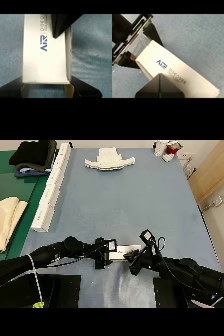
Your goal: Fold the box.
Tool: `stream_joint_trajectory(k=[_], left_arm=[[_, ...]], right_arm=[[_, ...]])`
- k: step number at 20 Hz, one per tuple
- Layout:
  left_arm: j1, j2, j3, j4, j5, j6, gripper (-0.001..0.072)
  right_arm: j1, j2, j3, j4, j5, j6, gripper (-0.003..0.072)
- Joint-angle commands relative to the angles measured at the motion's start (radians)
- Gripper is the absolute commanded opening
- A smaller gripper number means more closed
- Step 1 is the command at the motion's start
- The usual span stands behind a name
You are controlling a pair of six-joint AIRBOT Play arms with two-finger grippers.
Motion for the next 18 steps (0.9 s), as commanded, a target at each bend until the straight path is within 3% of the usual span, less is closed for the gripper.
stream_joint_trajectory(k=[1,6,8,13,16,18], left_arm=[[0.0,0.0,0.001,0.0,0.0,-0.001,0.044],[0.0,0.0,0.001,0.0,0.0,-0.001,0.044],[0.0,0.0,0.001,0.0,0.0,-0.001,0.044],[0.0,0.0,0.001,0.0,0.0,-0.001,0.044],[0.0,0.0,0.001,0.0,0.0,-0.001,0.044],[0.0,0.0,0.001,0.0,0.0,-0.001,0.044]], right_arm=[[0.001,0.048,0.026,-0.031,-0.024,0.0,0.0022],[-0.003,0.057,0.096,-0.06,-0.198,0.008,0.0022],[-0.019,0.055,0.131,-0.135,-0.268,0.085,0.0021],[-0.2,0.031,0.305,-0.343,-0.594,0.182,0.0013],[-0.369,-0.104,0.488,-0.414,-0.853,0.135,0.0006],[-0.483,-0.238,0.597,-0.485,-0.953,0.108,0.0006]])
